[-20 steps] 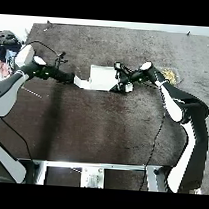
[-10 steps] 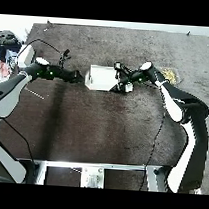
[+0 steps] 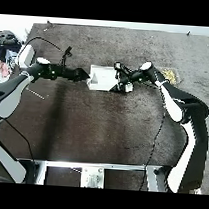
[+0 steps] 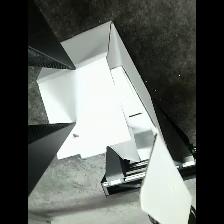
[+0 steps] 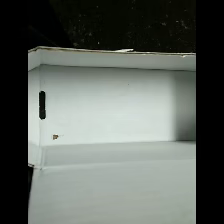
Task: Fold the box and place the chain.
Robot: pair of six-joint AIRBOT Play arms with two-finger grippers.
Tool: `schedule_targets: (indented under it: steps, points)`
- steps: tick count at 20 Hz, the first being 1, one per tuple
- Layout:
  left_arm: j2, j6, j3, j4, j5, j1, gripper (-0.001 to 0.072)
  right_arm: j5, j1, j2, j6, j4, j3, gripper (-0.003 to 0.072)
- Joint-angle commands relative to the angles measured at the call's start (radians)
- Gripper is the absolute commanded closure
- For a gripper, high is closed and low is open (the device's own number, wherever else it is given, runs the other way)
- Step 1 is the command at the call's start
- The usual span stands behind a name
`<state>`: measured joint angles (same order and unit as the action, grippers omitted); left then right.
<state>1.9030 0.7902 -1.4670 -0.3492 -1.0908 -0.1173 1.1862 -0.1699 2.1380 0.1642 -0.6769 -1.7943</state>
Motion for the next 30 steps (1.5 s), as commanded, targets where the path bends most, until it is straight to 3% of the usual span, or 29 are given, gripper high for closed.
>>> schedule_targets:
  steps: [1,6,14,21,26,30]
  points:
    - [-0.001,0.07,0.0,-0.023,0.016,-0.014,0.0352,0.0,0.001,0.0,0.0,0.0,-0.001,0.0219]
    - [-0.001,0.184,-0.031,-0.148,0.045,-0.051,0.0353,0.0,0.001,0.0,0.0,0.0,0.0,0.0219]
    - [-0.001,0.563,-0.183,-0.566,0.071,-0.153,0.0353,0.0,0.001,0.0,0.0,0.0,0.0,0.0218]
    - [0.0,0.663,-0.196,-0.628,0.146,-0.211,0.0352,0.0,0.001,0.0,0.0,0.0,-0.001,0.0219]
    - [0.001,0.837,-0.196,-0.8,0.186,-0.262,0.0354,0.0,0.001,0.0,0.0,0.0,0.0,0.0219]
    - [0.001,0.889,-0.196,-0.853,0.192,-0.277,0.0354,0.0,0.001,0.0,0.0,0.0,-0.001,0.0219]
